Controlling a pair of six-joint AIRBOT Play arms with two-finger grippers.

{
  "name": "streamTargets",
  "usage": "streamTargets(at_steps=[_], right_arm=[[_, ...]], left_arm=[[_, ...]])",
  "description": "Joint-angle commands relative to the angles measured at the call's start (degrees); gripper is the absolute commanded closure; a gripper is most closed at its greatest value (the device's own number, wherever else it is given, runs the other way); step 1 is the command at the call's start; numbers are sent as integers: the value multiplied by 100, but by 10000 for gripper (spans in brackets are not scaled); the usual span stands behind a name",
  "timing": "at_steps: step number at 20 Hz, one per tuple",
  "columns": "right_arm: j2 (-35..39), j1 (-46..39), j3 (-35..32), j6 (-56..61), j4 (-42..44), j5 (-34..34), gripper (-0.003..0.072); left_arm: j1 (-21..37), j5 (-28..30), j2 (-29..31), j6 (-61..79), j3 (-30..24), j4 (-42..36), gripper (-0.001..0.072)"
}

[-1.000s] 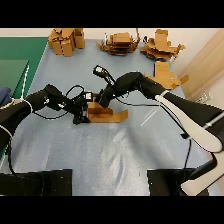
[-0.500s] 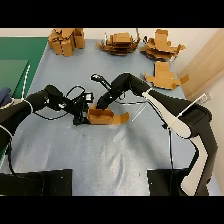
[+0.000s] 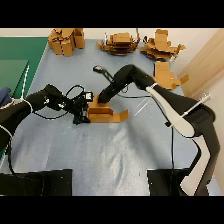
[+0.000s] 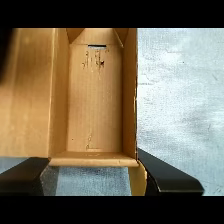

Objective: Fold the box.

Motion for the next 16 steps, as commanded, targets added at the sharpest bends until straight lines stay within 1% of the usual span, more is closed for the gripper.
streamTargets(at_steps=[1, 2, 3, 5, 7, 9, 11, 12, 13, 14, 15, 16], right_arm=[[588, -271, 55, 109, -216, -457, 681], [804, -361, -20, 175, -376, -763, 681], [1012, -448, -155, 214, -498, -905, 681], [1488, -605, -669, 166, -706, -835, 681], [1976, -614, -1429, -459, -905, -588, 682], [2472, -492, -2371, -614, -1213, -17, 682], [2977, -350, -3486, -614, -1375, 933, 680], [3093, -326, -3908, -614, -1335, 1231, 679], [3095, -326, -4175, -691, -1305, 1281, 611], [3036, -326, -4299, -885, -1307, 1300, 321], [2951, -326, -4328, -1228, -1307, 1342, 133], [2881, -321, -4325, -1679, -1217, 1403, 117]], left_arm=[[4, -44, 0, 13, 2, 15, 642], [4, -44, 0, 13, 2, 17, 642], [4, -46, 0, 13, 2, 17, 642], [4, -46, 0, 13, 2, 15, 642], [4, -42, 0, 13, 2, 15, 642], [9, -42, 0, 11, 2, 17, 642], [9, -42, 0, 13, 2, 17, 642], [9, -42, 0, 13, 2, 15, 642], [9, -42, 0, 13, 2, 17, 642], [9, -44, 0, 11, 2, 15, 642], [9, -42, 0, 13, 2, 15, 642], [9, -42, 0, 13, 2, 17, 642]])
